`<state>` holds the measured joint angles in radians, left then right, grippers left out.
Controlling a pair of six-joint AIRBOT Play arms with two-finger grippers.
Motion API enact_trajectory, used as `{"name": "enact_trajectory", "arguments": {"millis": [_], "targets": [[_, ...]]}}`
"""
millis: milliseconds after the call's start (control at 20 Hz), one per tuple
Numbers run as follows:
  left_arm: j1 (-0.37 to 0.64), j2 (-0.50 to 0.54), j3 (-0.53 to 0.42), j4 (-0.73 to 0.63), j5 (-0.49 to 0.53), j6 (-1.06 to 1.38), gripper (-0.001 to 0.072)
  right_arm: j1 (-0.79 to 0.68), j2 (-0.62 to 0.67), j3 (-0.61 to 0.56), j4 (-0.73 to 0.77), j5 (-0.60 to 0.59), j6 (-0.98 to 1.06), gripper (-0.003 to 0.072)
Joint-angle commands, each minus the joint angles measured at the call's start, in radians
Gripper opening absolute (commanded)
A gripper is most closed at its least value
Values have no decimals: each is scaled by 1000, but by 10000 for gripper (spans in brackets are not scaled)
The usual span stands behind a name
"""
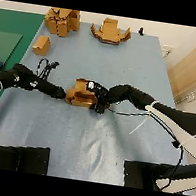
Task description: Fold the box.
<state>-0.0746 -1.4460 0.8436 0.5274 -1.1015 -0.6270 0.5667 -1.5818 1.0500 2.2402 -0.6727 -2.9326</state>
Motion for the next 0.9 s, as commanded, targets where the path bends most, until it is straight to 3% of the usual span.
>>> {"name": "enact_trajectory", "arguments": {"millis": [0, 850], "targets": [[0, -4, 0, -154, -42, 97, 257, 0, 0, 0, 0, 0, 0, 77], [0, -4, 0, -170, -106, 145, 241, 0, 0, 0, 0, 0, 0, 50]]}}
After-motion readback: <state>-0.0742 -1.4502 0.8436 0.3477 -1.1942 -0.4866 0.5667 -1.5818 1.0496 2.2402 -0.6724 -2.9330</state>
